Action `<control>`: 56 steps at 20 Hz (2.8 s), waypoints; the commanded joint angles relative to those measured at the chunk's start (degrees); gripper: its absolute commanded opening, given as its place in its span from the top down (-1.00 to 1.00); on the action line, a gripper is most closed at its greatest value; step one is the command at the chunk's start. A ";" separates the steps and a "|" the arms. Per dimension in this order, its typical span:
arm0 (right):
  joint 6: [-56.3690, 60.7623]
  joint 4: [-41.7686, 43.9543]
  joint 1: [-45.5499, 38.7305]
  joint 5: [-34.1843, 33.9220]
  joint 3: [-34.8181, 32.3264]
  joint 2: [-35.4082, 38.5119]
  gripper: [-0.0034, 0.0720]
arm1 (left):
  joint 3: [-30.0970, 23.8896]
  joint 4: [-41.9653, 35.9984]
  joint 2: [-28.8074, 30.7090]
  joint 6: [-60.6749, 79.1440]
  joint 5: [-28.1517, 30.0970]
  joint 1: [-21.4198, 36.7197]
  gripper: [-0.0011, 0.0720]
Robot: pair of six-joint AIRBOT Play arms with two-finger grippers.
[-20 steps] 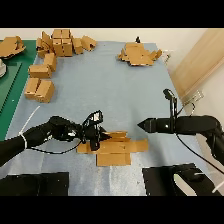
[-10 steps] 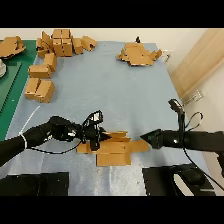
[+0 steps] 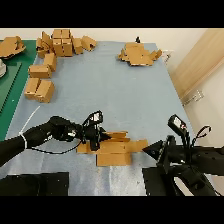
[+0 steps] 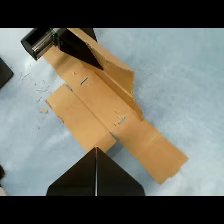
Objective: Fold the box.
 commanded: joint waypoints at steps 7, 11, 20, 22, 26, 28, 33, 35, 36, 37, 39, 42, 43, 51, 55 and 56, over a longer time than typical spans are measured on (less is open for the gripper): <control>-21.11 -6.82 12.46 29.90 -2.49 -23.06 0.90 | 0.02 0.00 0.02 0.02 0.00 0.02 0.94; -14.19 -16.13 26.29 30.36 -2.47 -28.50 0.90 | 0.02 0.00 0.04 0.00 0.00 0.02 0.94; 27.85 -48.57 60.17 25.51 -4.33 -28.44 0.90 | 0.02 0.00 0.02 0.02 0.00 0.02 0.94; 32.39 -53.33 63.93 26.56 -5.55 -28.68 0.90 | 0.02 0.00 0.02 0.00 0.00 0.02 0.94; 32.70 -57.40 64.72 28.85 -5.62 -29.57 0.68 | 0.02 0.00 0.02 0.00 0.00 0.02 0.94; 32.70 -57.77 64.72 29.44 -5.62 -29.73 -0.08 | 0.02 0.00 0.02 0.00 0.00 0.02 0.94; 30.86 -53.40 64.76 30.64 -5.62 -29.83 -0.42 | 0.02 0.00 0.02 0.02 0.00 0.02 0.94; 27.96 -52.85 64.76 30.56 -5.66 -30.01 -0.42 | 0.02 0.00 0.02 0.00 0.00 0.02 0.94; 26.45 -52.87 64.76 30.16 -5.88 -30.49 -0.42 | 0.02 0.00 0.04 0.02 0.00 0.00 0.94; 25.27 -52.83 64.78 29.42 -6.16 -31.45 -0.42 | 0.02 0.00 0.04 0.00 0.00 0.02 0.94; 24.20 -52.85 64.78 29.24 -6.21 -34.27 -0.42 | 0.02 0.00 0.02 0.02 0.00 0.00 0.94; 22.34 -53.02 64.78 31.74 -6.19 -37.03 -0.42 | 0.02 0.00 0.02 0.00 0.00 0.02 0.94; 22.34 -53.59 64.78 31.98 -6.14 -37.29 -0.42 | 0.02 0.00 0.04 0.00 0.00 0.02 0.94; 22.36 -57.24 64.78 31.65 -5.49 -36.57 -0.42 | 0.02 0.00 0.02 0.00 0.00 0.02 0.94; 22.38 -58.53 64.78 30.21 -5.49 -34.38 -0.42 | 0.02 0.00 0.04 0.00 0.00 0.00 0.94; 22.38 -59.45 64.78 29.53 -5.49 -34.27 -0.42 | 0.02 -0.02 0.02 0.02 0.00 0.02 0.94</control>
